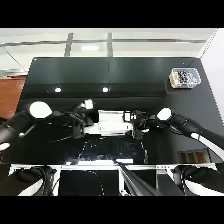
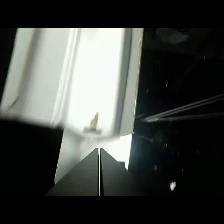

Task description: Fold the box and place the chain.

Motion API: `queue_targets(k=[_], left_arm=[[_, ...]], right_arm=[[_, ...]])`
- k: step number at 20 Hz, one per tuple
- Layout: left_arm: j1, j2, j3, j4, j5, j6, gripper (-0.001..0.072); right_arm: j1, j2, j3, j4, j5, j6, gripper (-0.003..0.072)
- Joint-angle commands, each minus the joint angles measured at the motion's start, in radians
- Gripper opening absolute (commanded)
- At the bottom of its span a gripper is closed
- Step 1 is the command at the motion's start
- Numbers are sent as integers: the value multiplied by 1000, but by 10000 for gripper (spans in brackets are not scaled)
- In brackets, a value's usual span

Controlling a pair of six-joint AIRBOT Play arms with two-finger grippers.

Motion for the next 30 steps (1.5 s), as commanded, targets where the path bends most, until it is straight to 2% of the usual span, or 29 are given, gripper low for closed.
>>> queue_targets(k=[1, 2, 4, 8, 10, 13, 16, 19, 24, 26, 28, 30], left_arm=[[142, 121, -12, 237, -146, -443, 25], [200, 126, -29, 262, -155, -571, 26], [317, 122, -69, 226, -158, -706, 25], [526, 94, -153, 25, -148, -861, 25], [585, 41, -196, -88, -179, -871, 25], [588, -51, -225, -135, -214, -877, 25], [589, -139, -217, -261, -191, -803, 25], [587, -178, -213, -244, -126, -776, 25], [575, -234, -213, -259, -156, -657, 24], [538, -251, -213, -282, -155, -627, 25], [459, -254, -210, -344, -140, -608, 24], [362, -254, -187, -317, -72, -676, 24]], right_arm=[[1, -1, 0, 0, 0, 0, 9], [1, -1, 0, 0, 0, 0, 9], [1, -1, 0, 0, 0, 0, 9], [1, -1, 0, 0, 0, 0, 9], [1, -1, 0, 0, 0, 0, 9], [1, -1, 0, 0, 0, 0, 9], [1, -1, 0, 0, 0, 0, 9], [1, -1, 0, 0, 0, 0, 9], [1, -1, 0, 0, 0, 0, 9], [1, -1, 0, 0, 0, 0, 9], [1, -1, 0, 0, 0, 0, 9], [1, -1, 0, 0, 0, 0, 9]])
